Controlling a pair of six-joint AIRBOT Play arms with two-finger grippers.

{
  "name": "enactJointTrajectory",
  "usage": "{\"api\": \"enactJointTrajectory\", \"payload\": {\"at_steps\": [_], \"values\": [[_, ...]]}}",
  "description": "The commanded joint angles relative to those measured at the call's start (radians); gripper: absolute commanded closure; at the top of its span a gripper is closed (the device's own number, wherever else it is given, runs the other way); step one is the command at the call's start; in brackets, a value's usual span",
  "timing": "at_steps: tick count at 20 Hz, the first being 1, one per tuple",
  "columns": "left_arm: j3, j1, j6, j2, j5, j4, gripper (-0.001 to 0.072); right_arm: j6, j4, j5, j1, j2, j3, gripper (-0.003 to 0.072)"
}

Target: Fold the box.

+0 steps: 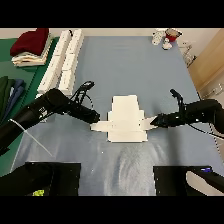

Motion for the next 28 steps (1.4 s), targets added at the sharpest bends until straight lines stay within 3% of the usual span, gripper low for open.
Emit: {"api": "enactJointTrajectory", "payload": {"at_steps": [1, 2, 3, 4, 5, 7, 10, 13, 19, 25, 28], "values": [[0.0, 0.003, 0.0, -0.001, 0.031, -0.037, 0.0696, -0.066, -0.013, 0.004, 0.013, 0.088, -0.056, 0.0684], [0.0, 0.004, -0.001, -0.001, 0.055, -0.032, 0.0695, -0.079, -0.01, 0.007, 0.013, 0.121, -0.08, 0.0684], [0.0, 0.011, 0.0, -0.001, 0.079, -0.033, 0.0575, -0.079, -0.01, 0.019, 0.013, 0.156, -0.101, 0.0685], [0.0, 0.023, -0.005, -0.001, 0.103, -0.034, 0.0241, -0.079, -0.01, 0.031, 0.013, 0.187, -0.115, 0.0685], [0.0, 0.038, -0.027, -0.001, 0.125, -0.033, 0.0175, -0.078, -0.01, 0.034, 0.013, 0.214, -0.126, 0.0684], [0.001, 0.08, -0.031, -0.008, 0.153, -0.039, 0.0259, -0.077, -0.009, 0.032, 0.013, 0.243, -0.146, 0.0684], [0.032, 0.164, 0.017, -0.099, 0.105, -0.135, 0.0259, -0.067, -0.002, 0.031, 0.024, 0.246, -0.175, 0.0684], [0.11, 0.21, 0.21, -0.253, -0.029, -0.306, 0.0258, -0.058, -0.001, 0.036, 0.055, 0.246, -0.18, 0.0684], [0.216, 0.189, 0.32, -0.484, -0.211, -0.436, 0.0258, -0.032, -0.001, 0.067, 0.087, 0.246, -0.18, 0.0684], [0.259, 0.126, 0.433, -0.589, -0.245, -0.542, 0.0259, -0.024, -0.002, 0.082, 0.087, 0.246, -0.18, 0.0684], [0.279, 0.102, 0.464, -0.617, -0.312, -0.541, 0.026, -0.016, -0.002, 0.081, 0.087, 0.246, -0.18, 0.0684]]}}
